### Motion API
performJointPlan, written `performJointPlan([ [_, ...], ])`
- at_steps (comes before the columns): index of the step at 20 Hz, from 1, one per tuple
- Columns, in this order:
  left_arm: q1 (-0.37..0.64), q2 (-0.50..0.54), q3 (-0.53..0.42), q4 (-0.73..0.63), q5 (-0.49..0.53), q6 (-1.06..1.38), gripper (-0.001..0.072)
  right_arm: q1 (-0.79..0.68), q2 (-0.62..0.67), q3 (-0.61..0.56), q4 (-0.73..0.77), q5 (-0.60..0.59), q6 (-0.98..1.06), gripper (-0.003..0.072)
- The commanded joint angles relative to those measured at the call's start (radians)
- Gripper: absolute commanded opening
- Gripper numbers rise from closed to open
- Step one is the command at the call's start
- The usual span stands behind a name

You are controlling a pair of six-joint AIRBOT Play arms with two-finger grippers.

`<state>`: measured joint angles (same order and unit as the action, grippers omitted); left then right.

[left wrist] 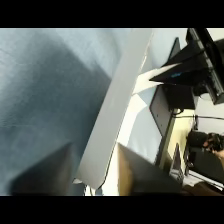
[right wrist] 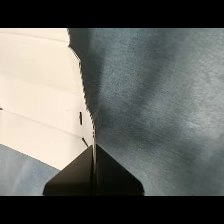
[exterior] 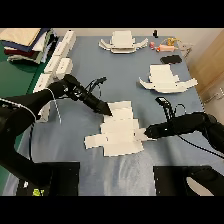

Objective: Fold the box.

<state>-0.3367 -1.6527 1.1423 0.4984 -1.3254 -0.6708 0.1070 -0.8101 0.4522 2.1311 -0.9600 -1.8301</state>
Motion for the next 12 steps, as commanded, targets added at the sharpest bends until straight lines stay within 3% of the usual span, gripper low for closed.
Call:
performJointPlan([
  [1, -0.013, -0.026, 0.022, -0.003, -0.09, 0.055, 0.0087, 0.001, 0.001, -0.001, -0.002, -0.001, 0.0, 0.0003],
  [3, -0.013, -0.026, 0.022, -0.005, -0.108, 0.07, 0.0085, 0.001, 0.001, -0.001, -0.003, 0.001, 0.0, 0.0003],
  [4, -0.013, -0.026, 0.022, -0.005, -0.107, 0.075, 0.0016, 0.001, 0.001, -0.001, -0.003, 0.002, 0.0, 0.0003],
  [11, -0.013, -0.026, 0.022, -0.006, -0.098, 0.073, 0.0016, 0.001, 0.001, -0.001, -0.035, 0.011, -0.004, 0.0005],
  [12, -0.013, -0.026, 0.022, -0.007, -0.093, 0.08, 0.0016, 0.001, 0.001, -0.001, -0.066, 0.018, -0.004, 0.004],
])
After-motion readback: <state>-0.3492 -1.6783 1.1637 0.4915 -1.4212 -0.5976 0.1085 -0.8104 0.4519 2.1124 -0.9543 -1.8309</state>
